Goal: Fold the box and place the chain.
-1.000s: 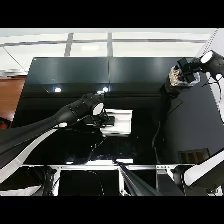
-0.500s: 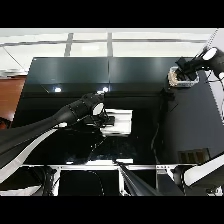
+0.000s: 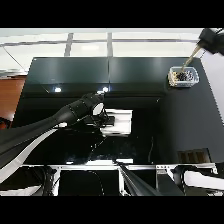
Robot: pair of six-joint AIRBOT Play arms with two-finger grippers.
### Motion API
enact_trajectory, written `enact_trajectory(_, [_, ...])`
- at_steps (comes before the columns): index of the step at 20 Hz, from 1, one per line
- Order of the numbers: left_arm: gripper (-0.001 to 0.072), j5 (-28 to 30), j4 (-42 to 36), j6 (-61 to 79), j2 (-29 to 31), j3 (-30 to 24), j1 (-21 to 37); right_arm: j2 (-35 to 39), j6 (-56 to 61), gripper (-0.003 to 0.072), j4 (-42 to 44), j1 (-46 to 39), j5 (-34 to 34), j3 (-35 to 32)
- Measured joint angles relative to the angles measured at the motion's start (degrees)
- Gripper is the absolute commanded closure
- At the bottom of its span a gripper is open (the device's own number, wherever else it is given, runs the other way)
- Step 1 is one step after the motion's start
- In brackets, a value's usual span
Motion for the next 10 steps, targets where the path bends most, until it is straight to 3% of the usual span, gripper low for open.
enact_trajectory(10, [0.0679, 0.0, 0.0, 0.0, 0.0, 0.0, 0.0, 22.9, -8.8, 0.0673, 12.8, 0.0, 5.2, 0.0])
